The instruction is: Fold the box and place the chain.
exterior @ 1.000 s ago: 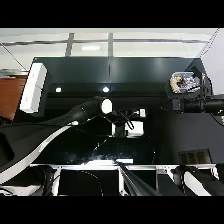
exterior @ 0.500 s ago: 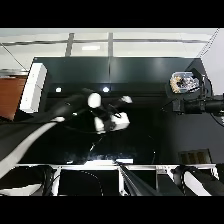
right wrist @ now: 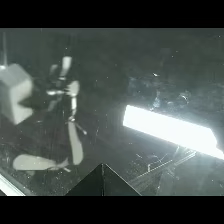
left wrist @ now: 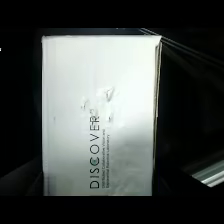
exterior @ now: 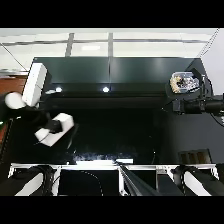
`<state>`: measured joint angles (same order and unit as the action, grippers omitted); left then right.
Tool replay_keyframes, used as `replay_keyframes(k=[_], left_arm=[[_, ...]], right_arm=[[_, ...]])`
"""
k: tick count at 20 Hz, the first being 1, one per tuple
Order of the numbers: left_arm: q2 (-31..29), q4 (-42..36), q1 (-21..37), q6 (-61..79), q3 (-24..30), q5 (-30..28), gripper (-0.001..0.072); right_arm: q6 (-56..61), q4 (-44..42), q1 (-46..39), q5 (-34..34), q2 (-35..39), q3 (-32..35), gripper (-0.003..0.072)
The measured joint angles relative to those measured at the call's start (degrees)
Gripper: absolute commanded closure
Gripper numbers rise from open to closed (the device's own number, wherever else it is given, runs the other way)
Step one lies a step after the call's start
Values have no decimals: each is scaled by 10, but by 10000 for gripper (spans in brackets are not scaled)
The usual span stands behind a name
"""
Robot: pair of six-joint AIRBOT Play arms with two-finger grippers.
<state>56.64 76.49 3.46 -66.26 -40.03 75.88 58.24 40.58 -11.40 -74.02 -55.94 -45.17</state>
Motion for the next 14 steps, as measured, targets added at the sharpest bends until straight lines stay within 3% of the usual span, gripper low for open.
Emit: replay_keyframes(k=[3,7,10,14], left_arm=[[-39,46,148,-5,19,21,268],[-55,71,304,32,18,-5,268],[-52,54,366,96,16,-66,269],[-20,-9,375,218,16,-139,269]], right_arm=[[0,1,0,3,0,0,677],[0,1,0,7,0,0,677],[0,1,0,10,0,0,677],[5,1,0,11,0,0,677]])
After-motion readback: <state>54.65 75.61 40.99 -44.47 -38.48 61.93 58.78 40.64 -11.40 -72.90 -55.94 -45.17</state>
